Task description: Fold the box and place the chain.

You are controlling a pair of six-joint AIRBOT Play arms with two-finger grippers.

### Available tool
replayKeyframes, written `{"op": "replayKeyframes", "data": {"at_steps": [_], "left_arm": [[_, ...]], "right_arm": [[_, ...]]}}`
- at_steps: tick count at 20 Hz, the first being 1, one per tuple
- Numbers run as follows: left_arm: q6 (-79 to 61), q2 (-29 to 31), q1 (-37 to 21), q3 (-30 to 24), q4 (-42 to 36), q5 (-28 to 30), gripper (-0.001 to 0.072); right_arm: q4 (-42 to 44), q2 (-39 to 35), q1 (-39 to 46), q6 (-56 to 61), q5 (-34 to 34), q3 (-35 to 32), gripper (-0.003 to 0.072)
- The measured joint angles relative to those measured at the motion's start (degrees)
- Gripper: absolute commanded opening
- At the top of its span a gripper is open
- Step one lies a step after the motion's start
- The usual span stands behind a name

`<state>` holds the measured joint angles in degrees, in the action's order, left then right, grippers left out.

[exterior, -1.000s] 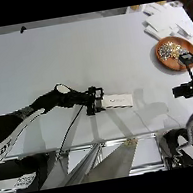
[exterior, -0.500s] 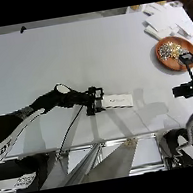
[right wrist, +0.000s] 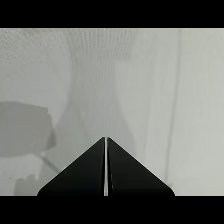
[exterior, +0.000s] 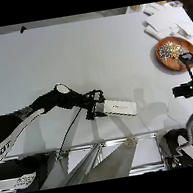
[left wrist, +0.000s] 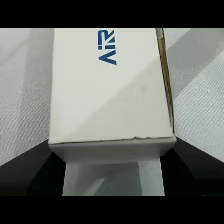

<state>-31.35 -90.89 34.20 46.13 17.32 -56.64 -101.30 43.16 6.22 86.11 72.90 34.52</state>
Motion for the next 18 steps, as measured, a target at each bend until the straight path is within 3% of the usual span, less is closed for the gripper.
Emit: {"op": "replayKeyframes", "data": {"at_steps": [3, 7, 13, 18], "left_arm": [[5.68, 2.23, -1.11, 0.0, 0.37, -0.5, 0.0159], [22.64, 9.6, -6.19, 0.0, 5.29, -0.9, 0.0149], [50.62, 23.87, -22.18, -0.02, 19.82, -1.11, 0.0149], [69.94, 28.41, -36.87, -0.85, 35.32, -1.51, 0.0157]], "right_arm": [[0.0, 0.0, 0.0, 0.0, 0.0, 0.0, 0.0019], [0.0, 0.0, 0.0, 0.0, 0.0, 0.0, 0.0019], [0.0, 0.0, 0.0, 0.0, 0.02, 0.0, 0.0019], [0.02, 0.0, 0.0, 0.0, 0.02, 0.0, 0.0019]]}}
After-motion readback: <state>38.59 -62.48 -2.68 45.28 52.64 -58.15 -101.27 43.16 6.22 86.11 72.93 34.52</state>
